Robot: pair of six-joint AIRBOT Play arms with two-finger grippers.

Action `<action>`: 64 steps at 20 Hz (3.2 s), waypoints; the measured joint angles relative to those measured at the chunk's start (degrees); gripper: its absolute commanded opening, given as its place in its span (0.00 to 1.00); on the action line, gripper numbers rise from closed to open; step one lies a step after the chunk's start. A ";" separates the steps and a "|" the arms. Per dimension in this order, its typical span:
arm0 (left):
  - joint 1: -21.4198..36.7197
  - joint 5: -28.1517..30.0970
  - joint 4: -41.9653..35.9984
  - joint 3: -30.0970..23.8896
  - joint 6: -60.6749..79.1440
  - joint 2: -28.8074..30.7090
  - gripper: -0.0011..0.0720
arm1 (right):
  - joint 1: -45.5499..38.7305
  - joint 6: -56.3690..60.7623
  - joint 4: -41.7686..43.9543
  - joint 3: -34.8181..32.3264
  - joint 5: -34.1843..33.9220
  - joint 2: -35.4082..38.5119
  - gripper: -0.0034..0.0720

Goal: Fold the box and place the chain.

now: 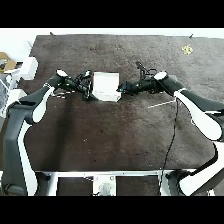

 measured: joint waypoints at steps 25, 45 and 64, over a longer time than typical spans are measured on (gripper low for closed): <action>0.00 0.33 -0.42 -0.04 0.00 0.00 0.58 | 12.28 37.90 -44.48 20.72 7.23 -6.36 0.46; 0.00 0.37 -0.50 -0.04 -0.02 0.00 0.58 | 18.53 58.10 -60.33 30.21 15.58 -14.78 0.34; 0.00 0.50 -0.57 -0.04 -0.07 0.00 0.58 | 19.37 63.98 -63.34 30.21 14.58 -14.99 0.05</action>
